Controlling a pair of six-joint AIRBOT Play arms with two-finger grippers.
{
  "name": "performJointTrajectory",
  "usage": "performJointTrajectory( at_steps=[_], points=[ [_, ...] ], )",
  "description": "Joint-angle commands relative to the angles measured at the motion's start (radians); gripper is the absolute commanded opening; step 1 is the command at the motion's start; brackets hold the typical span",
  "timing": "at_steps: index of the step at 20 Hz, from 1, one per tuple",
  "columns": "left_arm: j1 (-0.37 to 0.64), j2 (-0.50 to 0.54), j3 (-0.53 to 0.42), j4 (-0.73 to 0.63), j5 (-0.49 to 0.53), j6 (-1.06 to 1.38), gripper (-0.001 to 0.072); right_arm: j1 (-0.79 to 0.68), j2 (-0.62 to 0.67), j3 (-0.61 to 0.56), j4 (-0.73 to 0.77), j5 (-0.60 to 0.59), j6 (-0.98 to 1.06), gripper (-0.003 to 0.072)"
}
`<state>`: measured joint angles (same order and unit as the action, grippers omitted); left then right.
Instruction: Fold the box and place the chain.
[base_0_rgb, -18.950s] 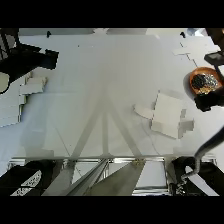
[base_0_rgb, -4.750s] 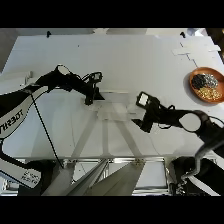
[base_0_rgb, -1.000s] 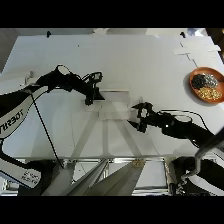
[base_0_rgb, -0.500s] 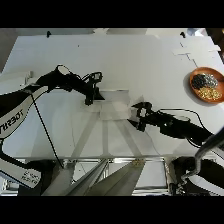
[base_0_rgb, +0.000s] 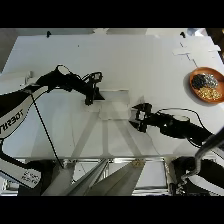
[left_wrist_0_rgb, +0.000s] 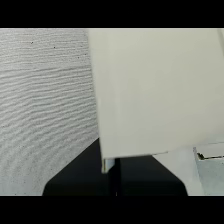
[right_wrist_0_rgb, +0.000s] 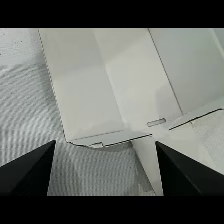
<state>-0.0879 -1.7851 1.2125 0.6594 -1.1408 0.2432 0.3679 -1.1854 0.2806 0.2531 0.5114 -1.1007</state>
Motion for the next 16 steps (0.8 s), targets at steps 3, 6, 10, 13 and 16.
performJointTrajectory(
  at_steps=[3,6,10,13,16],
  points=[
    [0.000,0.000,0.000,0.000,0.000,0.000,0.0015,0.001,-0.008,0.000,0.098,0.000,-0.046,0.0698],
    [0.000,0.000,0.000,0.000,0.000,0.000,0.0015,0.000,-0.011,0.002,0.234,0.000,-0.117,0.0698],
    [0.000,0.000,0.000,0.000,0.000,0.000,0.0015,0.000,-0.010,0.041,0.308,0.000,-0.131,0.0698],
    [0.000,0.000,0.000,0.000,0.000,0.000,0.0015,0.000,-0.011,0.070,0.307,-0.001,-0.131,0.0698],
    [0.000,0.000,0.000,0.000,0.000,0.000,0.0015,0.000,-0.015,0.073,0.301,-0.003,-0.131,0.0698]
  ],
)
